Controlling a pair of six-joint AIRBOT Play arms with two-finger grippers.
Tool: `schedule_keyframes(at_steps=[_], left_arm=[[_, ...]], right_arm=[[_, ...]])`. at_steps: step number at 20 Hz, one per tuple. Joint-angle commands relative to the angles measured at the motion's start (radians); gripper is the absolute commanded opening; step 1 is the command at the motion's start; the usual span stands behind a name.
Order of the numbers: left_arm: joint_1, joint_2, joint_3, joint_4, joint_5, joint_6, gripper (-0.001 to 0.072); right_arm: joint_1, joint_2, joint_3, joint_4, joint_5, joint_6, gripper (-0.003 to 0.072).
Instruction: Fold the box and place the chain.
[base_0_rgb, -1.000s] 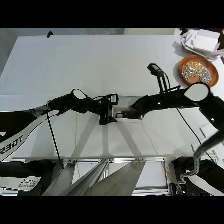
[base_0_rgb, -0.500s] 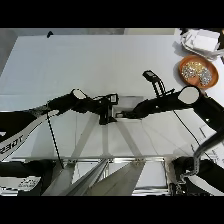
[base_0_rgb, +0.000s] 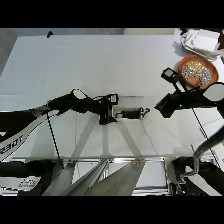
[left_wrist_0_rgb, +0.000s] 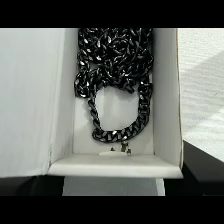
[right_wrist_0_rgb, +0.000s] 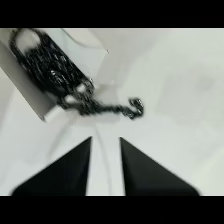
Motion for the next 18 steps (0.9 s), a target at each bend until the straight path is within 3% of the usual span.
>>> schedule_keyframes(at_steps=[1, 8, 18], left_arm=[[0.000, 0.000, 0.000, 0.000, 0.000, 0.000, 0.0329], [0.000, 0.000, 0.000, 0.000, 0.000, 0.000, 0.0329], [0.000, 0.000, 0.000, 0.000, 0.001, 0.000, 0.0329]], right_arm=[[-0.005, -0.079, -0.001, -0.052, 0.021, -0.304, 0.0350], [0.139, -0.243, -0.003, -0.047, -0.079, -0.512, 0.0343], [0.160, -0.281, -0.114, 0.119, -0.247, -0.652, 0.0339]])
